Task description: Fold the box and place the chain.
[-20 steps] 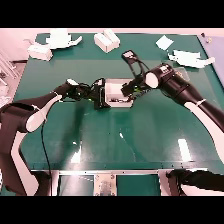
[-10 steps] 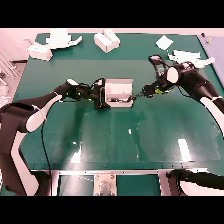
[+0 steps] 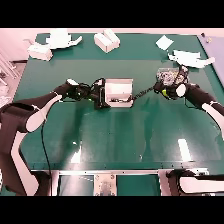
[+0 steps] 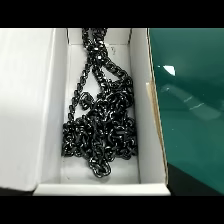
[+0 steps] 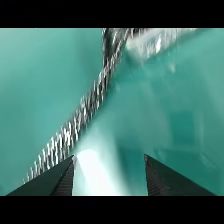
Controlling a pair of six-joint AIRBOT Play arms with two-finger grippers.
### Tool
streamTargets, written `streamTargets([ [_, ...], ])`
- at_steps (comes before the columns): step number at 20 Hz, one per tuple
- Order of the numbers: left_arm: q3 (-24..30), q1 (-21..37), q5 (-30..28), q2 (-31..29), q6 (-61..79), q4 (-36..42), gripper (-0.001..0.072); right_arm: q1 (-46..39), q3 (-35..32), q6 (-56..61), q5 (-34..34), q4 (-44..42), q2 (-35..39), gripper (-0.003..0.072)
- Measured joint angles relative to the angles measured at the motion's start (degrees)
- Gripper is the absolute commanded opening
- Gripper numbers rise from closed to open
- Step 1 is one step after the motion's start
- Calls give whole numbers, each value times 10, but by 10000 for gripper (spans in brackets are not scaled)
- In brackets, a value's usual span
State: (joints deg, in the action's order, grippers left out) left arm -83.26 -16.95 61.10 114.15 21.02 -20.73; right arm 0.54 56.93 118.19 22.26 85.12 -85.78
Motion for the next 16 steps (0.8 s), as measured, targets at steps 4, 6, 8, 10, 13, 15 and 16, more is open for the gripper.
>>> streamTargets([
  [4, 0, 0, 1, 0, 0, 0, 538, -6, 2, 12, -101, -46, -53, 409],
  [6, 0, 0, 2, 0, 0, 0, 538, -6, 12, 14, -130, -59, -74, 409],
  [8, 0, 0, 4, 0, 0, 0, 537, -9, 24, 15, -153, -67, -94, 408],
  [10, 0, 0, 4, 0, 0, 0, 538, -9, 39, 16, -165, -73, -111, 324],
  [13, 0, 0, 4, 0, 0, 0, 538, -9, 56, 17, -172, -79, -132, 11],
  [15, 0, 0, 4, 0, 0, 0, 538, -9, 62, 19, -177, -82, -140, 10],
  [16, 0, 0, 4, 0, 0, 0, 538, -9, 63, 19, -180, -82, -142, 10],
])
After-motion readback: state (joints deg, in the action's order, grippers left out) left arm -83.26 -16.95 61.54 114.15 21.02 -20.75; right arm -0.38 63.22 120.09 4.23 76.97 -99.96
